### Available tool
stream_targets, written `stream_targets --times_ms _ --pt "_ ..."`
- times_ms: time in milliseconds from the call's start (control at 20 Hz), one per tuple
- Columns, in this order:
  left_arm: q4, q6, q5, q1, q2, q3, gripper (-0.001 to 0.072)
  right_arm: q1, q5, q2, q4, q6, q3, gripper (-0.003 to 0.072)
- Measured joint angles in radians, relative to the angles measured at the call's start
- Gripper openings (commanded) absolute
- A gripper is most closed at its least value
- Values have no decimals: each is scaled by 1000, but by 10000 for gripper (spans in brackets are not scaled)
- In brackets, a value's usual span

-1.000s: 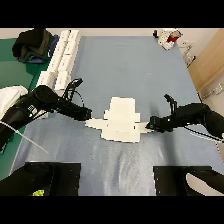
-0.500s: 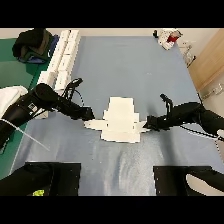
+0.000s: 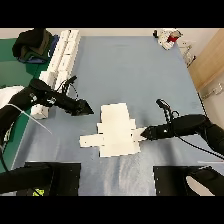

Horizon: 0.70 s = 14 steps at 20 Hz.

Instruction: Fold the box.

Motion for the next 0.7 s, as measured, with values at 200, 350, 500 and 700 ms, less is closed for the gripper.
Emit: stream_targets --times_ms 200,350,500,700 --pt "-91 103 -15 -4 -139 10 446 43 34 25 3 4 -14 0" --pt "-130 145 -21 -37 -235 50 446 60 51 29 5 12 -17 0" --pt "-148 164 -35 -87 -321 123 445 66 61 32 4 20 -18 0" --pt "-154 201 -114 -130 -400 212 444 68 65 32 4 26 -18 0"
